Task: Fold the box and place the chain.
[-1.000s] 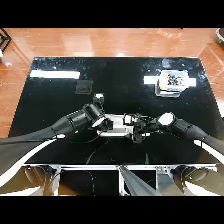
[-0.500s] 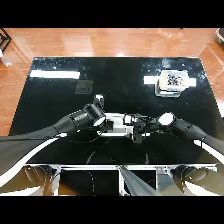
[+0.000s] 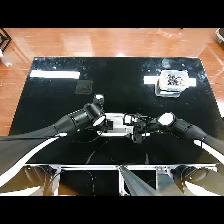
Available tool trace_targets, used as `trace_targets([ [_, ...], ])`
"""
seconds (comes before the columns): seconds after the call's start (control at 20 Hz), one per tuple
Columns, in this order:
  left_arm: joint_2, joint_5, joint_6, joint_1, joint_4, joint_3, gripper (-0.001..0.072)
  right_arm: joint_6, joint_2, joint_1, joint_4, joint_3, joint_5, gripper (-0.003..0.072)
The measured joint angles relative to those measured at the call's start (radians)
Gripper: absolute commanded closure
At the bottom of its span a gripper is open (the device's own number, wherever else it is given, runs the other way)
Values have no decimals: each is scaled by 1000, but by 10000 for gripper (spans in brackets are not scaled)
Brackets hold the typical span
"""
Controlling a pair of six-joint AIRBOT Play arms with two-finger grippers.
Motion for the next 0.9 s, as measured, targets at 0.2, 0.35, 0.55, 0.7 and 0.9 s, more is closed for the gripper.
trace_targets([
  [0.2, 0, 0, -3, 0, -5, 0, 515, 2, 0, 0, 0, 0, -2, 272],
  [0.35, 0, 0, -3, 1, -4, 0, 554, 2, 0, 0, 0, 0, -1, 271],
  [0.55, -1, 0, 2, 1, -8, 0, 688, 0, 0, 0, 0, 0, 0, 272],
  [0.7, -1, 1, 12, 1, -12, 0, 688, 1, 0, 0, 0, 0, 0, 272],
  [0.9, -1, 3, 23, 1, -19, 0, 412, 0, 0, 0, 0, 0, 0, 272],
])
